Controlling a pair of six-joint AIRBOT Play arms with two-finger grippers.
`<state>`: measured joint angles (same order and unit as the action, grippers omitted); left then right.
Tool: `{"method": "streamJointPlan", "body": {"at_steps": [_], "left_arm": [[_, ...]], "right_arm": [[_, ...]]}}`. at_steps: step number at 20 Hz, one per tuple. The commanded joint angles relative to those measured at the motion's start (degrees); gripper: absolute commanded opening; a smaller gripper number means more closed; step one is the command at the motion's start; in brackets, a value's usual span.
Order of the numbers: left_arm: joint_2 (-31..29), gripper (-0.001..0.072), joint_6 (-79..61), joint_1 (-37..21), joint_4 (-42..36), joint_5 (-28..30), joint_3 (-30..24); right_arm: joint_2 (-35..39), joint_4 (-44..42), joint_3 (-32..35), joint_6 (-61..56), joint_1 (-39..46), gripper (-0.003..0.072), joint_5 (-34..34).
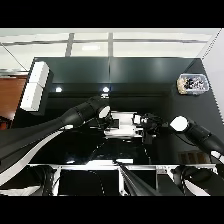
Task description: Fold the box and place the chain.
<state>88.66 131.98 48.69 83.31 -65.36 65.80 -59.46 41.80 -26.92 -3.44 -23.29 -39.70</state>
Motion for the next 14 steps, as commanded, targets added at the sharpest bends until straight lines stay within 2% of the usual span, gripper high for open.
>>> {"method": "streamJointPlan", "body": {"at_steps": [1,3,10,11,12,13,14], "left_arm": [[0.0,0.0029,0.0,0.0,0.0,0.2,0.0],[0.0,0.0029,0.0,0.0,-0.1,0.1,0.0],[0.0,0.0029,0.0,0.0,-0.2,0.2,0.0],[0.0,0.0029,0.0,0.0,-0.2,0.2,0.0],[0.0,0.0029,0.0,0.0,-0.3,0.2,0.0],[0.0,0.0029,0.0,0.0,-0.3,0.2,0.0],[0.0,0.0029,0.0,0.0,-0.4,0.2,0.0]], "right_arm": [[-1.5,-8.2,0.0,0.0,0.0,0.0243,0.3],[-3.3,-11.6,0.0,0.0,0.0,0.0244,0.3],[-5.3,-11.7,0.0,0.0,0.0,0.0244,0.6],[-5.3,-11.8,0.0,-0.3,0.0,0.0279,1.4],[-5.3,-11.8,0.0,-1.2,0.0,0.0442,2.3],[-5.3,-11.8,0.0,-1.2,0.0,0.045,2.4],[-5.3,-11.8,0.0,-1.2,0.0,0.0424,2.3]]}}
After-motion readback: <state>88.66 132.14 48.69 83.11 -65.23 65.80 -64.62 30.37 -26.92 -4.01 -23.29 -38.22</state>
